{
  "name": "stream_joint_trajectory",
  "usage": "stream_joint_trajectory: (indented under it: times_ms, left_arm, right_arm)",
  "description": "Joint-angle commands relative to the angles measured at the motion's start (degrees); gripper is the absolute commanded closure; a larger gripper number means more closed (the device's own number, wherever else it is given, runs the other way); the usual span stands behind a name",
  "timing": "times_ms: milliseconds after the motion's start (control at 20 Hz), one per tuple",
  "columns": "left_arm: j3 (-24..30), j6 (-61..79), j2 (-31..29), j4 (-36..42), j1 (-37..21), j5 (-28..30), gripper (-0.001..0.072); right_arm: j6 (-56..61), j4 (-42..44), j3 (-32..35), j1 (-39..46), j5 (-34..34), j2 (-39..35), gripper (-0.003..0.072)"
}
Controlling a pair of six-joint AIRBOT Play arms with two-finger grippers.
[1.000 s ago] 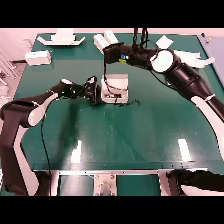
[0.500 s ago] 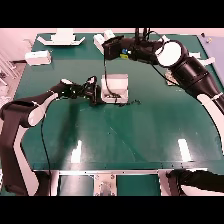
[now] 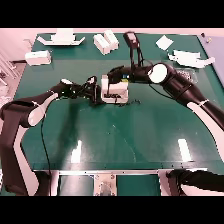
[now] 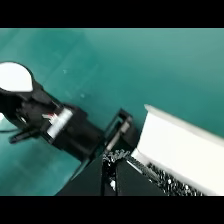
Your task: Fold the box and place the chain.
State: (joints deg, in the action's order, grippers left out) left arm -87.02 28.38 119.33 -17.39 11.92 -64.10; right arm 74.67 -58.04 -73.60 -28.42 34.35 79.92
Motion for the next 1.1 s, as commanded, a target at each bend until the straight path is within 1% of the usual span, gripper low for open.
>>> stream_joint_trajectory:
  times_ms: [0,50,100,150,250,350,400,450,550,650,700,750,850,950,1050]
  left_arm:
    - [-0.04,0.02,-0.04,0.0,-0.02,0.0,0.0184]
    - [-0.04,0.0,-0.04,0.0,-0.02,0.02,0.0184]
    - [-0.04,0.0,-0.04,0.0,-0.02,0.0,0.0184]
    - [-0.04,0.02,-0.04,0.0,-0.02,0.0,0.0184]
    - [-0.04,0.0,-0.04,0.0,-0.02,0.0,0.0184]
    - [-0.04,0.0,-0.04,0.0,-0.02,0.0,0.0184]
    - [-0.04,0.0,-0.04,0.0,-0.02,0.0,0.0184]
    - [-0.04,0.0,-0.04,0.0,-0.02,0.0,0.0184]
    - [-0.04,0.0,-0.04,0.0,-0.02,0.0,0.0184]
    - [-0.04,0.0,-0.04,0.0,0.0,-0.02,0.0184]
    - [-0.04,0.0,-0.04,0.0,0.0,0.0,0.0184]
    - [-0.04,0.0,-0.04,0.0,0.0,0.0,0.0184]
    - [-0.07,0.0,-0.04,0.0,0.0,0.0,0.0184]
    - [-0.04,0.0,-0.04,0.0,-0.02,-0.02,0.0184]
    - [-0.04,0.0,-0.04,0.0,-0.02,0.0,0.0184]
  right_arm:
    - [0.24,-0.02,5.09,0.57,-0.04,0.5,0.0668]
    - [0.24,0.0,5.81,0.81,-0.09,1.03,0.0625]
    - [0.26,-0.07,6.16,1.01,-0.13,1.66,0.0451]
    - [0.24,-0.04,6.19,1.42,-0.26,2.29,0.0251]
    - [0.07,-0.24,6.19,2.54,-0.37,2.89,0.0285]
    - [0.07,-0.26,6.19,4.11,0.59,2.86,0.028]
    - [0.07,-0.9,6.19,5.14,2.8,2.78,0.0278]
    - [0.07,-2.58,6.19,6.45,6.25,2.78,0.0251]
    - [0.07,-7.58,6.21,9.4,13.86,2.78,0.0251]
    - [-0.92,-12.09,6.21,12.61,19.39,2.78,0.0252]
    - [-3.37,-13.31,6.23,14.08,21.4,2.78,0.0251]
    - [-7.17,-13.25,6.49,15.47,22.47,2.78,0.0251]
    - [-13.14,-10.27,7.26,16.65,22.84,2.78,0.0252]
    - [-18.86,-7.61,8.15,16.28,22.71,2.8,0.0252]
    - [-22.71,-7.37,8.87,15.93,22.27,3.28,0.0252]
